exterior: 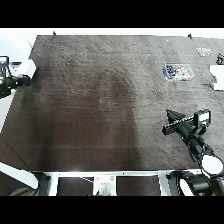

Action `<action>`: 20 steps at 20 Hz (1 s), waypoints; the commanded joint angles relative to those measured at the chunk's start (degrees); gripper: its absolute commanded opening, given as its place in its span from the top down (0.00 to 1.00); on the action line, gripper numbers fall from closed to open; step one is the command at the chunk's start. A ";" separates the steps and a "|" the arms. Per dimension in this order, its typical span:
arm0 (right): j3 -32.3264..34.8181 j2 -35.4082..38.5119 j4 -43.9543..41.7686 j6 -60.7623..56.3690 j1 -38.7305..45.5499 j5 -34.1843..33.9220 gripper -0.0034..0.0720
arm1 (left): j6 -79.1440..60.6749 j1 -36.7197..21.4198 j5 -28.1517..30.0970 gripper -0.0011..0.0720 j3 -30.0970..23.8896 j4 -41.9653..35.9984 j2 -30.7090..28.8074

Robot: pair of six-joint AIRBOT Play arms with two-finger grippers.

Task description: Fold the box and place the chain.

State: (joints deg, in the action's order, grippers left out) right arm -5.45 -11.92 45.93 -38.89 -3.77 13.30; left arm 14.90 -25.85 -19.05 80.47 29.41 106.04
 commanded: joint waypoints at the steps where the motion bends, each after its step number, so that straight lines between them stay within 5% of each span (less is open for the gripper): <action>1: 0.17 -0.07 -0.04 -0.17 0.04 -0.90 0.95 | -10.99 -0.04 -2.34 0.96 0.55 -6.05 1.16; 6: 0.61 -0.35 -0.02 -3.17 0.04 -1.57 0.95 | -9.92 -0.04 0.35 0.96 0.50 -13.33 1.86; 14: 0.61 -0.35 -0.04 -3.17 0.02 -1.81 0.95 | -6.45 -0.04 -1.07 0.96 0.48 -13.29 2.45; 15: 0.61 -0.35 -0.02 -3.17 0.02 -1.79 0.95 | -7.21 -0.04 -1.95 0.79 0.48 -13.29 2.67; 16: 0.61 -0.35 -0.04 -3.17 0.02 -1.79 0.95 | -7.67 -0.04 -2.64 0.07 0.50 -13.38 2.95; 18: 0.61 -0.35 -0.02 -3.15 0.04 -1.86 0.94 | -8.55 -0.04 -2.58 0.00 0.31 -12.98 3.13; 20: 0.61 -0.35 -0.02 -3.15 0.02 -2.54 0.78 | -10.36 -0.04 -2.73 0.00 0.33 -12.87 3.06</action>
